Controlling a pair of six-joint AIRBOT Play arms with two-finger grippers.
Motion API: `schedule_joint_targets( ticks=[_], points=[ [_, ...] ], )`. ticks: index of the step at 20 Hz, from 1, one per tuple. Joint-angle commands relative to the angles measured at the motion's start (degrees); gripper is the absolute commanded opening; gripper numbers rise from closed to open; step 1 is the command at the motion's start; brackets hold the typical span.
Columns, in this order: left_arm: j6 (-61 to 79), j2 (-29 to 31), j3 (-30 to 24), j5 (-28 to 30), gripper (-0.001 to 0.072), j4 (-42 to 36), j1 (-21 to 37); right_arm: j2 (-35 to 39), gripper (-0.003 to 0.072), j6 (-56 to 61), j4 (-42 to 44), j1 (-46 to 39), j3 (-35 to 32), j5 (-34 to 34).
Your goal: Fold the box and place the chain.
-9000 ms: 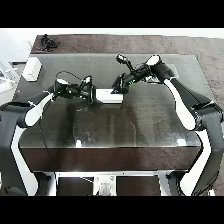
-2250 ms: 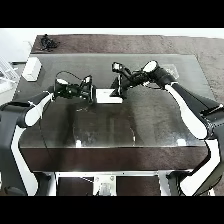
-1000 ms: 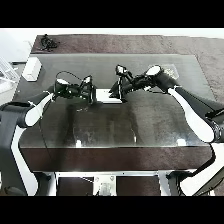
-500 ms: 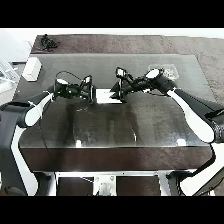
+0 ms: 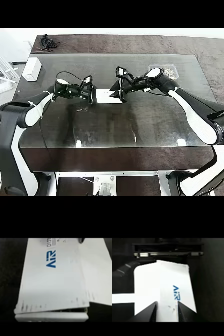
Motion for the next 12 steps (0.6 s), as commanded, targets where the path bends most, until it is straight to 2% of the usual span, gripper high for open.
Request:
schedule_joint_targets(
  ticks=[1, 7, 12],
  points=[
    [-0.02, 0.04, 0.02, 0.09, 0.029, 0.0, 0.04, 1.73, 0.0298, 0.28, 0.37, -0.63, -2.1, 1.9],
    [-0.02, 0.04, 0.02, 0.11, 0.029, 0.0, 0.04, 0.72, 0.0303, -3.52, 2.73, -0.79, -3.39, -2.23],
    [-0.02, 0.04, 0.02, 0.11, 0.029, 0.0, 0.04, 0.15, 0.0301, -3.28, 2.86, -0.79, -3.39, -1.57]
  ],
)
